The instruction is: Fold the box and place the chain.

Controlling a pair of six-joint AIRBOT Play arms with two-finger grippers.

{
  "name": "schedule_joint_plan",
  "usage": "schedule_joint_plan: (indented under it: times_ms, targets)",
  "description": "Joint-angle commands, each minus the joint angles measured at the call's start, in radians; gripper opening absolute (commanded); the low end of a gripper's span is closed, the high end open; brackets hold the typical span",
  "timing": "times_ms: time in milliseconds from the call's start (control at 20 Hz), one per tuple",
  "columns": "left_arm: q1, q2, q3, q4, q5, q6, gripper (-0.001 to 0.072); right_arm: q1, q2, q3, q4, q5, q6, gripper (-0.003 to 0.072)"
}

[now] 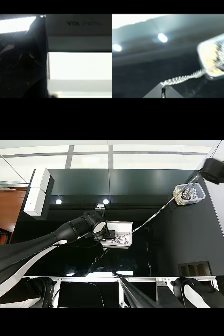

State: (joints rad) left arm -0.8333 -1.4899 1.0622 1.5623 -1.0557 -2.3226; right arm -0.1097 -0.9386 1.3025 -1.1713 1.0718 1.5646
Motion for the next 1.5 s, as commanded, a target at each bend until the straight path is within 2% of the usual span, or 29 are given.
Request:
schedule_joint_plan:
  times_ms: [0,100,200,300,400,500,700,850,1100,1450]
  targets:
    - [0.0,0.0,0.0,0.0,0.0,0.0,0.003,0.001,0.174,0.013,0.25,0.083,-0.101,0.0016]
    - [0.0,0.0,0.0,0.0,0.0,0.0,0.003,0.005,0.199,0.024,0.383,0.115,-0.137,0.0015]
    - [0.0,0.0,0.0,0.0,0.0,0.0,0.003,0.045,0.2,0.026,0.445,0.168,-0.162,0.0016]
    - [0.0,0.0,0.0,0.0,0.0,0.0,0.003,0.135,0.2,0.008,0.397,0.198,-0.167,0.0016]
    - [0.0,0.0,0.0,0.0,0.0,0.0,0.003,0.22,0.198,-0.058,0.385,0.2,-0.167,0.0015]
    - [0.0,0.0,0.0,0.0,0.0,0.0,0.003,0.299,0.198,-0.169,0.391,0.157,-0.167,0.0015]
    - [0.0,0.0,0.0,0.0,-0.001,0.0,0.003,0.423,0.187,-0.394,0.499,-0.031,-0.167,0.0015]
    - [0.0,0.0,0.0,0.0,0.0,0.0,0.003,0.494,0.14,-0.494,0.518,-0.124,-0.167,0.0015]
    - [0.0,0.0,0.0,0.0,0.0,0.0,0.003,0.534,0.047,-0.571,0.527,-0.22,-0.167,0.0016]
    - [0.0,0.0,0.0,0.0,-0.001,0.0,0.003,0.548,-0.051,-0.58,0.534,-0.251,-0.167,0.0016]
